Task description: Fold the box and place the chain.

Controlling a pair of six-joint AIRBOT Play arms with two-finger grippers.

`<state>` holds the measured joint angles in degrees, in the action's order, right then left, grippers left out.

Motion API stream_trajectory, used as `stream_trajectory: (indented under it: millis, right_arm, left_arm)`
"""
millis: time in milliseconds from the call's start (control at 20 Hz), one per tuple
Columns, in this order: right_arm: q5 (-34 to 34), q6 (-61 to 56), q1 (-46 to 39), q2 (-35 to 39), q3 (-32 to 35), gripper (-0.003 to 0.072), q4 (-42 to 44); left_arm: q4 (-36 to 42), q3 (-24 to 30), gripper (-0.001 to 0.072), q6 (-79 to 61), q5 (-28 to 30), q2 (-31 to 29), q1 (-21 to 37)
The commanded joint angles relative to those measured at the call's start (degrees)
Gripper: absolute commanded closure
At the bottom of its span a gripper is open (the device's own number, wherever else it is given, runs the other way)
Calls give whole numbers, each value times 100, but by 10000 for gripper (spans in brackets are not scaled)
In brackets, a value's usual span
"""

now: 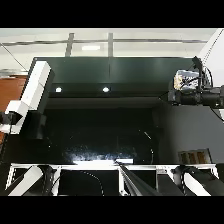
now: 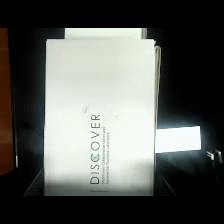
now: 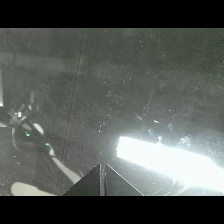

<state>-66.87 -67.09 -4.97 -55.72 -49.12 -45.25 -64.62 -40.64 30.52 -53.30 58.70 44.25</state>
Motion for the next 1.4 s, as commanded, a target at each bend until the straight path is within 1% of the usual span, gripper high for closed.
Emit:
stream_trajectory:
  millis: [0,50,100,150,200,350,450,550,600,650,700,750,800,850,900,950,1000,1100,1150,1200,1350]
  right_arm:
    - [0,-136,-2,4,-2,646,17]
    - [-2,-153,-2,4,-2,646,17]
    - [0,-173,-2,4,-2,646,17]
    - [2,-175,-2,4,-2,646,17]
    - [2,-175,-2,4,-2,646,20]
    - [-15,-175,-2,4,-2,646,20]
    - [-15,-173,-2,4,-2,646,22]
    - [2,-157,-2,4,-4,646,17]
    - [-15,-151,-2,7,-4,646,20]
    - [-90,-146,-2,20,-4,646,13]
    - [-173,-140,-2,70,-4,646,-55]
    - [-205,-140,-2,223,-4,646,-254]
    - [-205,-142,-2,487,-2,646,-592]
    - [-199,-142,-2,828,35,647,-977]
    - [-105,-144,-4,1290,175,647,-1421]
    - [142,-173,-4,1786,435,646,-1784]
    - [505,-286,-4,2299,831,646,-2070]
    - [1182,-433,-4,2994,1628,646,-2280]
    - [1331,-433,-4,3119,1856,647,-2262]
    - [1292,-431,-4,3126,1945,647,-2245]
    - [1086,-428,-2,3117,1950,648,-2236]
  left_arm:
    - [459,-24,413,-503,334,584,-52]
    - [452,-24,413,-498,337,715,-79]
    - [544,-24,368,-496,337,824,-114]
    - [533,-24,130,-503,380,874,-157]
    - [522,-24,-4,-481,551,883,-195]
    - [540,-219,-4,-468,575,623,-201]
    - [625,-514,-4,-356,439,297,-225]
    - [1257,-839,-2,-131,308,-55,-358]
    - [1812,-975,9,-129,197,-221,-503]
    - [2356,-1058,122,-79,114,-365,-686]
    - [2758,-1119,464,85,-22,-503,-927]
    - [2973,-1152,682,168,-225,-623,-1176]
    - [3104,-1134,682,463,-433,-745,-1482]
    - [3051,-1082,683,822,-575,-881,-1801]
    - [2922,-916,684,1075,-573,-1102,-2194]
    - [2767,-621,684,1189,-400,-1414,-2614]
    - [2588,-258,684,1309,-116,-1751,-2997]
    - [2133,601,683,1759,673,-2400,-3626]
    - [1919,909,682,1921,933,-2616,-3788]
    - [1794,1093,682,1965,1038,-2774,-3840]
    - [1770,1145,680,1961,1075,-2909,-3733]
